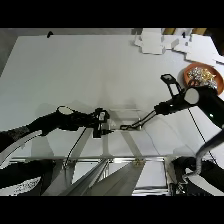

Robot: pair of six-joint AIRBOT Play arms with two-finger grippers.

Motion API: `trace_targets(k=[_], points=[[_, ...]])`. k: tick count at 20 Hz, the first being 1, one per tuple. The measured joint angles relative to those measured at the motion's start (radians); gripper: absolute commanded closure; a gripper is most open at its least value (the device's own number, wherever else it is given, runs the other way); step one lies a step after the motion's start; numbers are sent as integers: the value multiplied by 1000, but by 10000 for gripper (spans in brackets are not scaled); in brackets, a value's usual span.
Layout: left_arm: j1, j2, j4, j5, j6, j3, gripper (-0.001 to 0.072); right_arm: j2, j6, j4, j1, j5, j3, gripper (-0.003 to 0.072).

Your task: Fold the box and place the chain.

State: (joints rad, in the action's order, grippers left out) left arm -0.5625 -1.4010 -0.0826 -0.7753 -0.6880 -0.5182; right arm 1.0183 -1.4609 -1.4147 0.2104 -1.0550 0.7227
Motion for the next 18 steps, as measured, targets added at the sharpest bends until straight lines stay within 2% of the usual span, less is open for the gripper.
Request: trace_targets(k=[3,9,13,18], points=[[0,0,0,0,0,0,612,-126,50,74,0,-53,0,672],[0,0,0,0,0,0,612,-329,206,389,0,-164,0,672],[0,0,0,0,0,0,612,-398,254,548,0,-194,0,672],[0,0,0,0,0,0,612,-426,308,726,1,-180,-1,672]])
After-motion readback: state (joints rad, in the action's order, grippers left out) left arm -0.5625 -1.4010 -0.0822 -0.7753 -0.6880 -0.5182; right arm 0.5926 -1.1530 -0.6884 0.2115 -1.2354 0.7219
